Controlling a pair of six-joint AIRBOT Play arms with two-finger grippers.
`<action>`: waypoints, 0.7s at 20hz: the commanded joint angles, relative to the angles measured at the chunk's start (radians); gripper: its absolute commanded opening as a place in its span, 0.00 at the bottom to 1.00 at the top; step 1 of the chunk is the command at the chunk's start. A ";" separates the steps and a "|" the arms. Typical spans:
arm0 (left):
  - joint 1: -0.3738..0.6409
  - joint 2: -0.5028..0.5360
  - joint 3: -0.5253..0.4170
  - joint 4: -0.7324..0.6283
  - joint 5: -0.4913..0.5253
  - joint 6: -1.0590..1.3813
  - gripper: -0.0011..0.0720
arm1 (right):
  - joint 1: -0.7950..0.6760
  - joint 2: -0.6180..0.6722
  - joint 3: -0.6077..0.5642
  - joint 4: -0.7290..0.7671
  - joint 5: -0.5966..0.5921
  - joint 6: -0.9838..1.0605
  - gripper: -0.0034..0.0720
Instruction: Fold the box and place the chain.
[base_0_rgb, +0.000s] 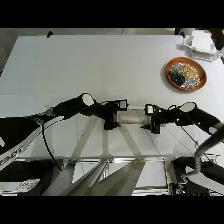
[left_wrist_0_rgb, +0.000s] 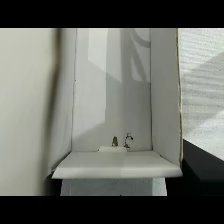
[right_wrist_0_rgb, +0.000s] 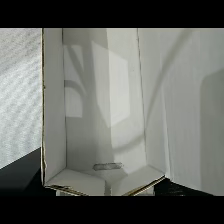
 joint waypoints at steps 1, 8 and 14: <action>0.000 0.000 0.000 0.001 -0.003 -0.002 0.47 | 0.001 0.000 0.001 0.000 0.001 0.001 0.58; 0.000 0.000 0.000 0.001 -0.029 -0.009 0.47 | 0.001 0.000 0.001 0.000 0.001 0.001 0.58; 0.000 0.000 0.000 0.001 -0.029 -0.009 0.47 | 0.001 0.000 0.001 0.000 0.001 0.001 0.58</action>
